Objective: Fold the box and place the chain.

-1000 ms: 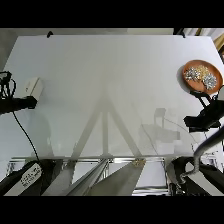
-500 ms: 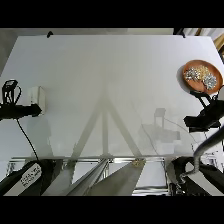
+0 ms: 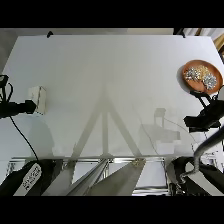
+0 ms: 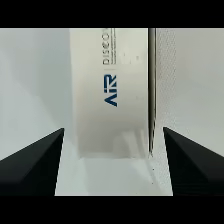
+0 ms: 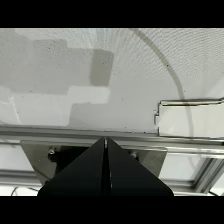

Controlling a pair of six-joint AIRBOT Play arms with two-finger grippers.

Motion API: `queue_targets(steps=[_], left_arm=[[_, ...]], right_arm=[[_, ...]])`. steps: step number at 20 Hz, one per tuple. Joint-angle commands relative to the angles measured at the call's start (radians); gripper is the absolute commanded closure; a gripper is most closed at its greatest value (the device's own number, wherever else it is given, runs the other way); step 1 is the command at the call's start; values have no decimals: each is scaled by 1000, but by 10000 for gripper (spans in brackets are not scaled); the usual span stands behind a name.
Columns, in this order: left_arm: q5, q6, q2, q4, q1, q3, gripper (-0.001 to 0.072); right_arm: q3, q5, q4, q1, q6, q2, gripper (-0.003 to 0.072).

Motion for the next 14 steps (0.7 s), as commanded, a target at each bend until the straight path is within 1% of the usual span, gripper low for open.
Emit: queue_targets(steps=[1, 3, 6, 8, 14], left_arm=[[15, 0, 105, -25, -5, 1, 10], [13, 0, 145, -76, -26, 1, 11], [-35, 0, 175, -129, -64, 0, 12], [-74, -1, 174, -129, -85, 0, 13], [-97, -27, 174, -135, -101, 0, 14]], right_arm=[[0, 0, 0, -1, 0, -1, 666], [0, 0, 0, -1, 0, -1, 666], [0, 0, 0, -1, 0, -1, 666], [0, 0, 0, -1, 0, -1, 666], [0, 0, 0, -1, 0, -1, 666]])
